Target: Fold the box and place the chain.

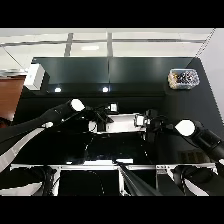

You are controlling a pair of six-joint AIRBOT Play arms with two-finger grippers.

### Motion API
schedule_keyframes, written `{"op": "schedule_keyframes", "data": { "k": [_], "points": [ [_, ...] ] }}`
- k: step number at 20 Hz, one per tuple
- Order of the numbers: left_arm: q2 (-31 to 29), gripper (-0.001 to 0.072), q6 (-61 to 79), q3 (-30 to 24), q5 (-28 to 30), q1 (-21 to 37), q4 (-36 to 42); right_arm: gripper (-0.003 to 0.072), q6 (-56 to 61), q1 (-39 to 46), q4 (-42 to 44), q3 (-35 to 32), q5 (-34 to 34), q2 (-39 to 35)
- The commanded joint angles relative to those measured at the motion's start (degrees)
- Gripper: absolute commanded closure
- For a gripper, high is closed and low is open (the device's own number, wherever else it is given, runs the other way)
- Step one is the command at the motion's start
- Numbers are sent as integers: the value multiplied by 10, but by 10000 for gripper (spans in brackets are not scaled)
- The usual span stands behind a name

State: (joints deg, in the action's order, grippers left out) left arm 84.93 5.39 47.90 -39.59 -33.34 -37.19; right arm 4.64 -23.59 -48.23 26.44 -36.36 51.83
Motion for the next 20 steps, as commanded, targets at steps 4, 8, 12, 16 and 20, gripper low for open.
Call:
{"op": "schedule_keyframes", "data": {
  "k": [4,8,12,16,20],
  "points": [
    [0,682,0,0,-20,0,0,-26,-28,5,-2,7,22,16],
    [0,682,0,0,-20,0,0,-26,-57,57,56,7,1,18],
    [0,682,0,0,-20,0,0,-26,-179,66,172,7,-61,47],
    [0,682,0,0,-20,0,0,-26,-206,65,186,7,-67,83],
    [0,682,0,0,-20,0,0,-26,-206,66,174,7,-74,116]
  ]
}}
